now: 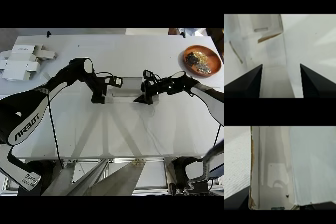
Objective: Fold the box and place the chain.
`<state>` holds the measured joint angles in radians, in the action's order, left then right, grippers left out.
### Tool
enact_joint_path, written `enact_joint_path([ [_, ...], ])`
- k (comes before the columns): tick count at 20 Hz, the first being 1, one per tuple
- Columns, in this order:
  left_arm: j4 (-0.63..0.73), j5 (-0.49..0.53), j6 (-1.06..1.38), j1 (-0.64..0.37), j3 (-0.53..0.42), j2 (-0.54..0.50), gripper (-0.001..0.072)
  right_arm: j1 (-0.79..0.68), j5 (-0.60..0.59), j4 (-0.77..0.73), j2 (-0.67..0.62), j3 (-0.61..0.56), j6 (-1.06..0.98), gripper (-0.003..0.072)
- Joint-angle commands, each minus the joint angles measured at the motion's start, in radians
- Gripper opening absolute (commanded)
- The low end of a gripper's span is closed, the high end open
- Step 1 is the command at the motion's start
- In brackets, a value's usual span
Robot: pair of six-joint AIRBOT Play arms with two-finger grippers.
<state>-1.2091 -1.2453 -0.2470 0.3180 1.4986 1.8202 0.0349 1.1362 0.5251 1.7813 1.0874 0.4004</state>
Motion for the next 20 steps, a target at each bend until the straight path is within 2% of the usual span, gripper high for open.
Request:
enact_joint_path([
  [1,-0.038,0.051,-0.037,-0.014,-0.002,-0.024,0.0497,-0.001,0.000,0.000,0.000,0.000,0.000,0.0449],
  [3,-0.013,0.113,-0.037,-0.014,-0.002,-0.040,0.0498,-0.001,0.000,0.000,0.000,0.000,0.000,0.0449],
  [5,0.069,0.145,-0.027,-0.014,-0.002,-0.042,0.0498,-0.001,0.000,0.000,0.000,0.000,0.000,0.0449],
  [7,0.125,0.147,0.030,-0.007,-0.002,-0.039,0.0497,-0.001,0.000,0.000,0.000,0.000,0.000,0.0449],
  [10,0.123,0.144,0.045,0.002,-0.002,-0.039,0.0485,-0.001,0.000,0.000,0.000,0.000,0.000,0.0449],
  [11,0.124,0.138,0.045,0.002,-0.002,-0.039,0.0426,-0.001,0.000,0.000,0.000,0.000,0.000,0.0449],
  [12,0.123,0.129,0.045,0.002,-0.002,-0.038,0.0396,-0.001,0.000,0.000,0.000,0.000,0.000,0.0449],
  [20,0.171,0.103,0.046,0.002,-0.004,0.002,0.0397,-0.001,0.000,0.000,0.000,0.000,0.000,0.0449],
])
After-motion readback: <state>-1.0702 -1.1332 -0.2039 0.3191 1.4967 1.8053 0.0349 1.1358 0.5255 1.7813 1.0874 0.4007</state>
